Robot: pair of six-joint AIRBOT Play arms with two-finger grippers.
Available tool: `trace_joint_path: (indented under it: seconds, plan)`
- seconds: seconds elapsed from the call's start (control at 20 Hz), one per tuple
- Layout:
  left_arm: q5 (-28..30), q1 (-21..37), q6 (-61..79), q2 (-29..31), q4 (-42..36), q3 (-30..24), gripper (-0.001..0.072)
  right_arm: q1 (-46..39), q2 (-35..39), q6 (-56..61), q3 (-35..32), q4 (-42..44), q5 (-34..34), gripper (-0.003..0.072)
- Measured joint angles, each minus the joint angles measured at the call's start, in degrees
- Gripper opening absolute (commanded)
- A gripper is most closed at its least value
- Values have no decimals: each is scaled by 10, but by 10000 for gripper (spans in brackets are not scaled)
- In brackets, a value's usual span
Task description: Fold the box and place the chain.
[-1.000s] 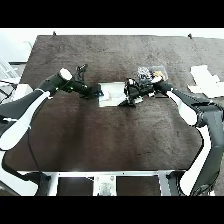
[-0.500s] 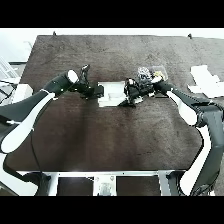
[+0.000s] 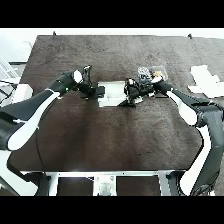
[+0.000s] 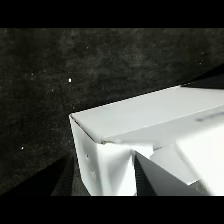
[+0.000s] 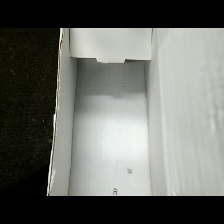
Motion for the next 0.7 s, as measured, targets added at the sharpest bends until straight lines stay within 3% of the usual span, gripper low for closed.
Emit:
trace_joint_path:
  seconds: [0.45,0.7]
  plan:
    - [-112,-5,-67,-44,45,82,422,0,0,0,0,0,0,438]
    - [-191,-21,-99,-94,94,170,422,0,0,0,0,0,0,438]
